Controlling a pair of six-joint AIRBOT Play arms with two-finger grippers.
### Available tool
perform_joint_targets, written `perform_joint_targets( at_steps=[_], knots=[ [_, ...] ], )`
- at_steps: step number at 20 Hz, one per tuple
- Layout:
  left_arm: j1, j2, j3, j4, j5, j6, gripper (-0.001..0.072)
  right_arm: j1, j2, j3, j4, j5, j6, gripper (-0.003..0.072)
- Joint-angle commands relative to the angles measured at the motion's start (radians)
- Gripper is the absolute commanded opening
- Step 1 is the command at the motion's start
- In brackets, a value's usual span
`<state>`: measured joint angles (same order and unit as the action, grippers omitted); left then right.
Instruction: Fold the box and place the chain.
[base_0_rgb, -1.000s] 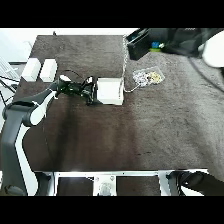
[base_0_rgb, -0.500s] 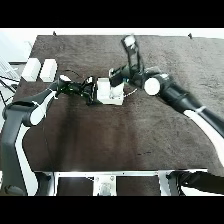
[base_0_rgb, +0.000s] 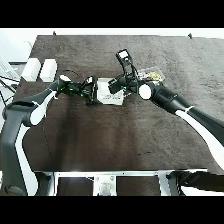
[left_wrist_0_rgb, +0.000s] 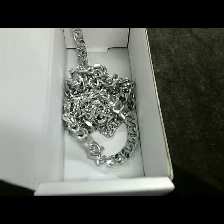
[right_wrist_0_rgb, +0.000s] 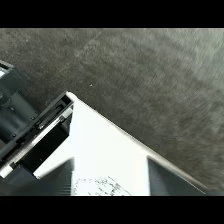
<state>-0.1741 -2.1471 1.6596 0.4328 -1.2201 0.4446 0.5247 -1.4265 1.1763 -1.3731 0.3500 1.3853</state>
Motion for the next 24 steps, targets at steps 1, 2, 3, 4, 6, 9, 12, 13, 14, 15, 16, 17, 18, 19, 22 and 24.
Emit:
perform_joint_targets(
  at_steps=[1, 2, 3, 4, 6, 9, 12, 13, 14, 15, 16, 17, 18, 19, 22, 24],
  knots=[
    [0.000, 0.000, 0.000, 0.000, 0.000, 0.000, 0.0288, -0.069, 0.040, -0.002, -0.060, 0.135, -0.004, 0.0266],
    [0.000, 0.000, 0.000, 0.000, 0.000, 0.000, 0.0288, -0.117, 0.040, -0.005, -0.060, 0.177, 0.033, 0.0352],
    [0.000, 0.000, 0.000, 0.000, 0.000, 0.000, 0.0289, -0.168, 0.039, -0.025, -0.059, 0.187, 0.083, 0.0482],
    [0.000, 0.000, 0.000, 0.000, 0.000, 0.000, 0.0288, -0.221, 0.036, -0.059, -0.056, 0.171, 0.146, 0.0527],
    [0.000, 0.000, 0.000, 0.000, 0.001, 0.000, 0.0288, -0.301, 0.005, -0.105, 0.026, 0.122, 0.189, 0.0530],
    [0.000, 0.000, 0.000, 0.000, 0.001, 0.001, 0.0288, -0.346, -0.094, -0.101, 0.130, 0.086, 0.173, 0.0530],
    [0.000, 0.000, 0.000, 0.000, 0.001, 0.001, 0.0288, -0.347, -0.205, -0.061, 0.216, 0.042, 0.122, 0.0530],
    [0.000, 0.000, 0.000, 0.000, 0.001, 0.000, 0.0288, -0.347, -0.243, -0.034, 0.253, 0.042, 0.096, 0.0529],
    [0.000, 0.000, 0.000, 0.000, 0.001, 0.000, 0.0288, -0.347, -0.276, -0.005, 0.278, 0.042, 0.083, 0.0529],
    [0.000, 0.000, 0.000, 0.000, 0.001, 0.001, 0.0288, -0.347, -0.307, 0.026, 0.300, 0.042, 0.075, 0.0529],
    [0.000, 0.000, 0.000, 0.000, 0.001, 0.001, 0.0288, -0.346, -0.332, 0.054, 0.307, 0.039, 0.076, 0.0522],
    [0.000, 0.000, 0.000, 0.000, 0.001, 0.000, 0.0288, -0.345, -0.355, 0.086, 0.328, 0.037, 0.075, 0.0459],
    [0.000, 0.000, 0.000, 0.000, 0.001, 0.000, 0.0288, -0.339, -0.374, 0.113, 0.329, 0.034, 0.068, 0.0338],
    [0.000, 0.000, 0.000, 0.000, 0.001, 0.000, 0.0288, -0.333, -0.386, 0.133, 0.330, 0.023, 0.044, 0.0181],
    [0.000, 0.000, 0.000, 0.000, 0.000, 0.000, 0.0288, -0.316, -0.307, 0.129, 0.310, 0.055, -0.016, 0.0008],
    [0.000, 0.000, 0.000, 0.000, -0.002, 0.001, 0.0288, -0.295, -0.157, 0.101, 0.236, 0.083, -0.020, 0.0007]
  ],
)
